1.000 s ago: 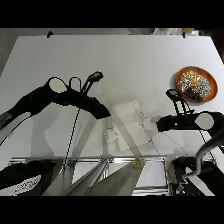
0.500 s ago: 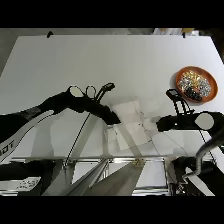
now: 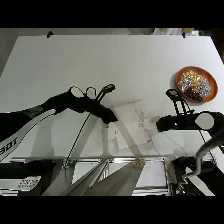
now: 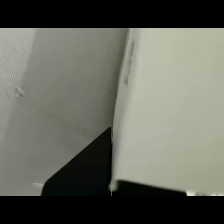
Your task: Fold the box and place the chain.
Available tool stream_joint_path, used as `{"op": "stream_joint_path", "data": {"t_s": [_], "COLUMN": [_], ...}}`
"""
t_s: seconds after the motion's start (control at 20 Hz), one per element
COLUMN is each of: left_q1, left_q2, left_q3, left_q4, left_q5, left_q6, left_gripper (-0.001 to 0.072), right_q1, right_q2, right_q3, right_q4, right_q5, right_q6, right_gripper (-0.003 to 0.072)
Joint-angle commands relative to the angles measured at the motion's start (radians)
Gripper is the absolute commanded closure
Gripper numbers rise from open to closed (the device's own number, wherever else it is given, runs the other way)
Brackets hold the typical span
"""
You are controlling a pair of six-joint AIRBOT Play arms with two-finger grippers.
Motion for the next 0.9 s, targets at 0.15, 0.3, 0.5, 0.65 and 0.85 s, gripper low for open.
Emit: {"op": "stream_joint_path", "data": {"t_s": [0.15, 0.3, 0.5, 0.65, 0.85], "left_q1": [0.002, 0.001, -0.019, -0.047, -0.06], "left_q2": [0.074, 0.076, 0.072, 0.058, 0.033], "left_q3": [0.003, 0.028, 0.042, 0.044, 0.044], "left_q4": [0.023, 0.083, 0.164, 0.187, 0.176], "left_q5": [0.061, 0.073, 0.112, 0.143, 0.19], "left_q6": [0.369, 0.48, 0.547, 0.586, 0.587], "left_gripper": [0.0706, 0.0707, 0.0708, 0.0708, 0.0707], "right_q1": [0.001, 0.001, 0.001, 0.001, 0.001], "right_q2": [0.001, 0.003, 0.008, 0.01, 0.01], "right_q3": [0.061, 0.143, 0.2, 0.2, 0.2], "right_q4": [0.184, 0.177, 0.143, 0.018, -0.048], "right_q5": [0.014, 0.053, 0.058, 0.063, 0.069], "right_q6": [-0.137, -0.195, -0.258, -0.262, -0.262], "right_gripper": [0.0228, 0.0226, 0.0226, 0.0222, 0.0178]}}
